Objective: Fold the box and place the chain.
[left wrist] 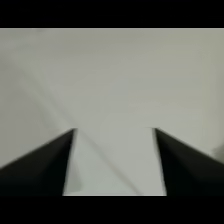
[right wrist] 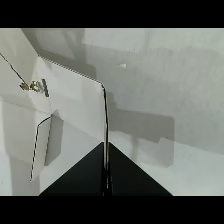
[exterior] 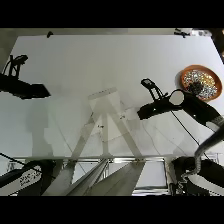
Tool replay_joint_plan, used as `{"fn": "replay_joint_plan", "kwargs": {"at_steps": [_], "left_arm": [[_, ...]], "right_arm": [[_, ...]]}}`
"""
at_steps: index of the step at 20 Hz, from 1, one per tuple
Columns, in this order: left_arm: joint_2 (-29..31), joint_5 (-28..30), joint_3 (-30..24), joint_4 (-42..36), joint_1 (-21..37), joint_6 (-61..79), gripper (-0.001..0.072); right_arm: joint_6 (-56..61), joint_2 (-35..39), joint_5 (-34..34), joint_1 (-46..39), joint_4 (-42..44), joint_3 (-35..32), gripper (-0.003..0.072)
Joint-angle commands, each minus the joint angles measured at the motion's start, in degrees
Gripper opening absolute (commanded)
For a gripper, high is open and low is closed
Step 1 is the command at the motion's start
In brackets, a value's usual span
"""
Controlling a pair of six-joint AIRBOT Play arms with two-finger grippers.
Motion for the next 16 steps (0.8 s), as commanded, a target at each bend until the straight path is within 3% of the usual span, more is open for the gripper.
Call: {"fn": "replay_joint_plan", "kwargs": {"at_steps": [1, 3, 5, 11, 16], "left_arm": [[-3.91, -5.62, -0.13, -21.09, -1.62, 16.33, 0.0621], [-7.65, -9.81, -0.15, -26.08, -5.16, 23.63, 0.0621], [-11.32, -9.33, -0.15, -27.19, -10.01, 28.00, 0.0621], [-18.25, 0.24, -0.15, -29.73, -23.19, 36.33, 0.0630], [-21.57, 4.61, -0.15, -32.85, -26.77, 40.39, 0.0630]], "right_arm": [[3.58, 0.04, -1.70, 0.52, -0.48, -0.04, 0.0005], [4.70, 0.04, -2.71, 0.52, -0.50, -0.04, 0.0005], [4.72, 0.04, -2.73, 0.52, -0.48, -0.04, 0.0005], [5.35, 0.04, -2.67, 0.52, -0.42, -0.04, 0.0005], [5.35, 0.04, -2.47, 0.55, -0.39, -0.04, 0.0005]]}}
